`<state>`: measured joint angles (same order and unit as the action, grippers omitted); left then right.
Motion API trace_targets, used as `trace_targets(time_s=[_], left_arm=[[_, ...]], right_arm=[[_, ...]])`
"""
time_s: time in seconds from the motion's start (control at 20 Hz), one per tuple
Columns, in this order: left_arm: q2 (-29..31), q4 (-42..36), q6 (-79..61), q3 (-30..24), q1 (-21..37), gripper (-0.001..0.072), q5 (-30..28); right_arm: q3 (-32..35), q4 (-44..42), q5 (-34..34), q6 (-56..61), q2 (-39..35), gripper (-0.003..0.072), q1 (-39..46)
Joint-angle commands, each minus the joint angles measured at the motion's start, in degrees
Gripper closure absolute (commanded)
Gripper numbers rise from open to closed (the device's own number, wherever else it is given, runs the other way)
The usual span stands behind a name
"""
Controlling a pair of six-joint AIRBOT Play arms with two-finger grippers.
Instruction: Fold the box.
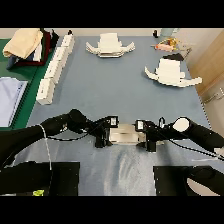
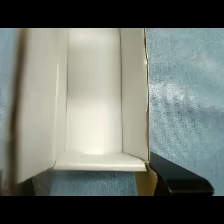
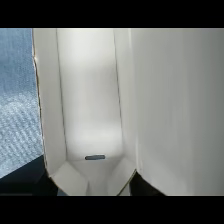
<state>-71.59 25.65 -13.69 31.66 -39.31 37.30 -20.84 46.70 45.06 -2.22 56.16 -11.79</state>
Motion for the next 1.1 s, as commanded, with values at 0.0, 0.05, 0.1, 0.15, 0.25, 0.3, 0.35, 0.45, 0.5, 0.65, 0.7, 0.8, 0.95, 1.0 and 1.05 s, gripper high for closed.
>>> trace_targets(time_s=[0.0, 0.05, 0.1, 0.15, 0.25, 0.3, 0.35, 0.45, 0.5, 0.65, 0.7, 0.8, 0.95, 1.0, 1.05], left_arm=[[-0.09, 0.09, 0.9, 0.04, -0.35, 0.0015, -0.96], [-0.13, 0.15, 0.9, 0.04, -0.37, 0.0144, -0.96], [-0.13, 0.31, 0.87, 0.04, -0.39, 0.0283, -0.9], [-0.13, 0.37, 0.98, 0.04, -0.7, 0.0293, -1.29], [-0.13, 0.94, 1.27, 0.04, -1.01, 0.0298, -1.33], [-0.13, 1.14, 1.29, 0.04, -1.03, 0.0298, -1.33], [-0.13, 1.14, 1.31, 0.04, -1.03, 0.0298, -1.31], [-0.13, 1.14, 1.31, 0.04, -1.03, 0.0298, -1.29], [-0.13, 1.14, 1.31, 0.04, -1.03, 0.0298, -1.29], [-0.13, 1.14, 1.29, 0.04, -1.03, 0.0298, -1.27], [-0.13, 1.14, 1.29, 0.04, -1.03, 0.0298, -1.27], [-0.13, 1.14, 1.29, 0.04, -1.03, 0.0298, -1.27], [-0.13, 1.14, 1.29, 0.04, -1.03, 0.0298, -1.29], [-0.13, 1.14, 1.29, 0.04, -1.03, 0.0298, -1.27], [-0.13, 1.14, 1.29, 0.04, -1.03, 0.0298, -1.27]], right_arm=[[-0.04, 0.0, 0.04, 0.0, -0.04, 0.0186, 0.0], [-0.04, 0.0, 0.04, 0.0, -0.04, 0.0186, 0.02], [-0.04, 0.0, 0.04, 0.0, -0.04, 0.0186, 0.0], [-0.04, 0.0, 0.04, 0.0, -0.04, 0.0186, 0.02], [-0.04, 0.0, 0.04, 0.0, -0.04, 0.0186, 0.0], [-0.04, 0.0, 0.04, 0.0, -0.04, 0.0186, 0.0], [-0.04, 0.0, 0.04, 0.0, -0.04, 0.0186, 0.0], [-0.04, 0.0, 0.04, 0.02, -0.04, 0.0186, 0.02], [-0.04, 0.0, 0.04, 0.0, -0.04, 0.0186, 0.02], [-0.04, 0.0, 0.04, 0.0, -0.04, 0.0186, 0.0], [-0.04, 0.0, 0.04, 0.0, -0.04, 0.0186, 0.02], [-0.04, 0.0, 0.04, 0.0, -0.04, 0.0186, 0.02], [-0.04, 0.0, 0.04, 0.0, -0.04, 0.0186, 0.02], [-0.04, 0.0, 0.04, 0.0, -0.04, 0.0186, 0.02], [-0.04, 0.0, 0.04, 0.0, -0.04, 0.0186, 0.0]])
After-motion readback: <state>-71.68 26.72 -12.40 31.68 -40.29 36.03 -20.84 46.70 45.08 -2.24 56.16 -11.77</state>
